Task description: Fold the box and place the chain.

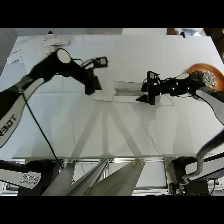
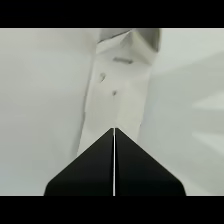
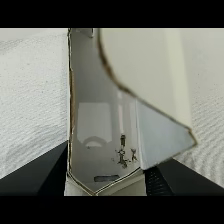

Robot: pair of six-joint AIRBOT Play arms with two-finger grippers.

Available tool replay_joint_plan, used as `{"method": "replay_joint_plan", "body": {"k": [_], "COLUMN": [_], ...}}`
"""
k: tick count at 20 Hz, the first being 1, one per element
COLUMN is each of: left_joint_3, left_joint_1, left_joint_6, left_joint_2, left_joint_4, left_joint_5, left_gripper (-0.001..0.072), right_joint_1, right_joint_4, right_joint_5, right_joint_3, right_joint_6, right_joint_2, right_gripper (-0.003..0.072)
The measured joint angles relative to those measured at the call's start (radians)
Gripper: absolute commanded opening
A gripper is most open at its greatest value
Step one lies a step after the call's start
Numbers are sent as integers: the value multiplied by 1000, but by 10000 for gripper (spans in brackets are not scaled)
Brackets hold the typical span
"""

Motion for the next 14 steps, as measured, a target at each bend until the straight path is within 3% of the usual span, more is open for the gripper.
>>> {"method": "replay_joint_plan", "body": {"k": [4, 8, 14], "left_joint_3": [-7, -75, -187], "left_joint_1": [101, 182, 217], "left_joint_6": [-311, -525, -748], "left_joint_2": [34, 40, -5], "left_joint_4": [32, 27, -16], "left_joint_5": [-38, -43, -7], "left_gripper": [8, 7, 3], "right_joint_1": [0, 0, 0], "right_joint_4": [0, 0, 0], "right_joint_5": [0, 0, 0], "right_joint_3": [0, 0, 0], "right_joint_6": [0, 0, 0], "right_joint_2": [0, 0, 0], "right_gripper": [186, 186, 186]}}
